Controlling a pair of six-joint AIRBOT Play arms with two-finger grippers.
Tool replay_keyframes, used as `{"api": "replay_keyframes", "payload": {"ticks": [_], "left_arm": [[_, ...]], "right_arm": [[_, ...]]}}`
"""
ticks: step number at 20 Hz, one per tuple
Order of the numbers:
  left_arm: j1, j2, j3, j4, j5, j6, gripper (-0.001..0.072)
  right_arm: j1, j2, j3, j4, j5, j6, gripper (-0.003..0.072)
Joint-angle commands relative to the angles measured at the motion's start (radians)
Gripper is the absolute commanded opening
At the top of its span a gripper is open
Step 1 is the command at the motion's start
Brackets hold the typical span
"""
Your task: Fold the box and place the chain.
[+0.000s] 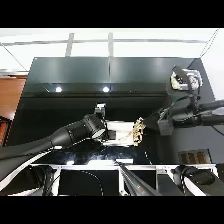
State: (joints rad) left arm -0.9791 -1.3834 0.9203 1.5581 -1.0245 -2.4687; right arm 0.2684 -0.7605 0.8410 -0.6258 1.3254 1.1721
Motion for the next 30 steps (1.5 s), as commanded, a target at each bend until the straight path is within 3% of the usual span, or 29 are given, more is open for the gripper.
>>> {"api": "replay_keyframes", "payload": {"ticks": [1, 4, 7, 9, 12, 15, 18, 24, 30], "left_arm": [[0.000, -0.001, 0.000, 0.000, 0.000, 0.000, 0.0030], [0.000, -0.001, 0.000, 0.000, 0.000, 0.000, 0.0030], [0.000, -0.001, 0.000, 0.000, 0.000, 0.000, 0.0030], [0.000, -0.001, 0.000, 0.001, 0.000, 0.000, 0.0030], [0.000, -0.001, 0.000, 0.000, 0.000, 0.000, 0.0029], [0.000, -0.001, 0.000, 0.000, 0.000, 0.000, 0.0029], [0.000, -0.001, 0.000, 0.000, 0.000, 0.000, 0.0030], [0.000, -0.001, 0.000, 0.000, 0.000, 0.000, 0.0030], [0.000, -0.001, 0.000, 0.000, 0.001, 0.000, 0.0030]], "right_arm": [[0.112, -0.013, -0.080, 0.027, -0.119, -0.004, 0.0012], [0.181, -0.048, -0.160, 0.018, -0.252, -0.004, 0.0014], [0.183, -0.066, -0.185, -0.014, -0.276, -0.014, 0.0034], [0.166, -0.066, -0.179, -0.028, -0.257, -0.016, 0.0577], [0.038, -0.060, -0.162, -0.142, -0.180, -0.143, 0.0598], [-0.084, -0.061, -0.232, -0.326, -0.309, -0.428, 0.0595], [-0.074, -0.074, -0.376, -0.280, -0.513, -0.838, 0.0635], [0.052, -0.240, -0.409, -0.101, -0.551, -1.226, 0.0635], [0.080, -0.312, -0.409, -0.022, -0.579, -1.414, 0.0634]]}}
